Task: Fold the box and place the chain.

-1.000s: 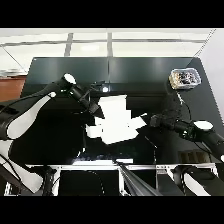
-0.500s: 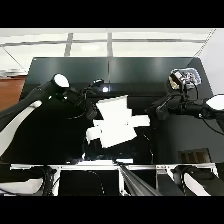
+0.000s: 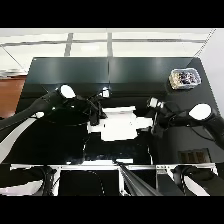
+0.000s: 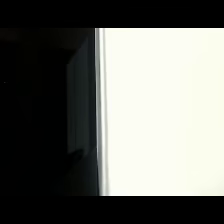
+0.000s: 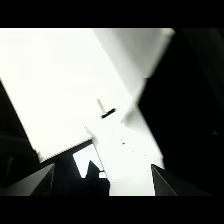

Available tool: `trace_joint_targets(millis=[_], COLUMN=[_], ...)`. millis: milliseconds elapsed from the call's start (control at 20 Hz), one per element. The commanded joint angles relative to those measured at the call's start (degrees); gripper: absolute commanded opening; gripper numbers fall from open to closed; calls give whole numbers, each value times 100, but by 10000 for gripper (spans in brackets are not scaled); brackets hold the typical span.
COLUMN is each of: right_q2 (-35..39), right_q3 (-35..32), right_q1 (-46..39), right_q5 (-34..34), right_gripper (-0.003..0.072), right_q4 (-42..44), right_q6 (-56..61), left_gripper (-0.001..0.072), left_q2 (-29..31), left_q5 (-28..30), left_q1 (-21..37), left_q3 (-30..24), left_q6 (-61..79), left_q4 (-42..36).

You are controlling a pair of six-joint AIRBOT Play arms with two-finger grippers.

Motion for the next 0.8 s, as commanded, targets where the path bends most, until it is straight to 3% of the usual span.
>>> trace_joint_targets(millis=[0, 200, 450, 650, 750], right_q2=[-4, -131, -476, -754, -758], right_q3=[-376, -562, -581, -581, -560], right_q1=[494, 1043, 1272, 1274, 1274], right_q5=[-614, -879, -1366, -1613, -1847], right_gripper=[706, 706, 706, 706, 706], right_q4=[-168, -192, -52, 1228, 1298], right_q6=[-566, -1351, -1541, -1840, -2326], left_gripper=[27, 27, 27, 27, 27], left_q2=[-186, -212, -210, -210, -210], left_q5=[363, 546, 560, 562, 535], left_q1=[-94, -105, -105, -105, -105], left_q3=[-11, -11, -11, -11, -11], left_q6=[232, 273, 271, 271, 271], left_q4=[66, 192, 186, 186, 186])
